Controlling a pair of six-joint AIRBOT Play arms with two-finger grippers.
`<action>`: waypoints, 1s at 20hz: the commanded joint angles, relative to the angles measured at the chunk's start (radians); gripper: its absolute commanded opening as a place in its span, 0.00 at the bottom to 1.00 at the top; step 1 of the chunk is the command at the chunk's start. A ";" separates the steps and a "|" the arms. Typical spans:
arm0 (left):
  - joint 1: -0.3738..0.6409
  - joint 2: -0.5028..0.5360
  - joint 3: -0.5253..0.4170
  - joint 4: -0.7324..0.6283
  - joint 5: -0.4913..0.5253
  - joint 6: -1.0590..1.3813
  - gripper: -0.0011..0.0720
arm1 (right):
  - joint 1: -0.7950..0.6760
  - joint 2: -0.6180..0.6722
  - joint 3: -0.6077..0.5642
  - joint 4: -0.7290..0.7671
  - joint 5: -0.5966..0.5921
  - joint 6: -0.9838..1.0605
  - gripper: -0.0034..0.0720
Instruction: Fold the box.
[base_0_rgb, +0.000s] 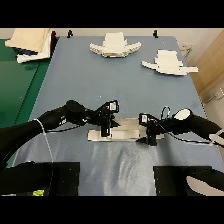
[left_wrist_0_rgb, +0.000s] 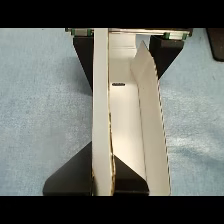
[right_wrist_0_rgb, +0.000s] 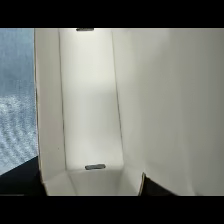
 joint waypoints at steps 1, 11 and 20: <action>0.001 0.000 0.000 0.001 -0.002 0.000 0.04 | 0.000 0.000 0.001 -0.003 -0.028 0.000 0.89; 0.001 0.000 0.000 0.001 -0.002 0.000 0.04 | 0.000 0.001 0.001 0.036 -0.061 -0.011 0.83; 0.000 0.000 0.000 0.001 -0.002 0.000 0.04 | 0.000 0.000 0.001 0.019 -0.053 -0.011 0.83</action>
